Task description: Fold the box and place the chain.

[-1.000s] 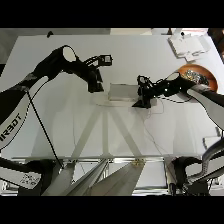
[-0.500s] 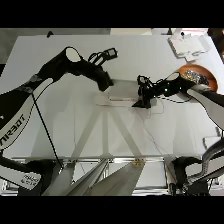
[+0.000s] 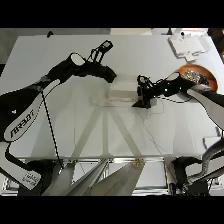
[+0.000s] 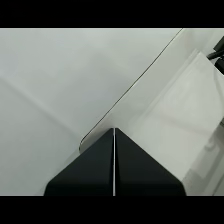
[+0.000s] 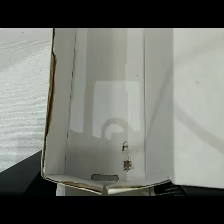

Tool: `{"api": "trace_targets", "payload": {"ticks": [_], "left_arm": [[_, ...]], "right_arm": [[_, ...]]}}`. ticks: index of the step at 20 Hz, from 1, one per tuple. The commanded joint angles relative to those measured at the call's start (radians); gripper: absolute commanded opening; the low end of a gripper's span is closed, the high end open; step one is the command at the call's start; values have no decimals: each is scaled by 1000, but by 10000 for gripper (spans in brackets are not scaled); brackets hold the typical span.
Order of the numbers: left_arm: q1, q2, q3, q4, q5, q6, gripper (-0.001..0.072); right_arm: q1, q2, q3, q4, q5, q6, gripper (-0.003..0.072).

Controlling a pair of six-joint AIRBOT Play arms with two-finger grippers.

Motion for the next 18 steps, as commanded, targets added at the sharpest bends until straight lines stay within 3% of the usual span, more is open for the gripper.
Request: {"api": "trace_targets", "payload": {"ticks": [1,5,9,11,13,14,18], "left_arm": [[34,32,0,-1,-107,-12,13],[56,130,0,220,-240,153,43],[24,201,-1,446,-340,331,302],[10,199,-2,445,-370,330,321],[-3,195,-29,441,-337,330,487],[-8,195,-52,441,-308,331,523],[-29,194,-181,404,-243,568,540]], "right_arm": [[0,1,1,0,1,-1,501],[0,1,1,0,1,-1,501],[0,1,1,0,0,-1,501],[0,1,1,0,1,-1,501],[0,1,1,0,0,-1,501],[0,1,1,0,1,-1,501],[0,1,1,0,0,-1,501]]}}
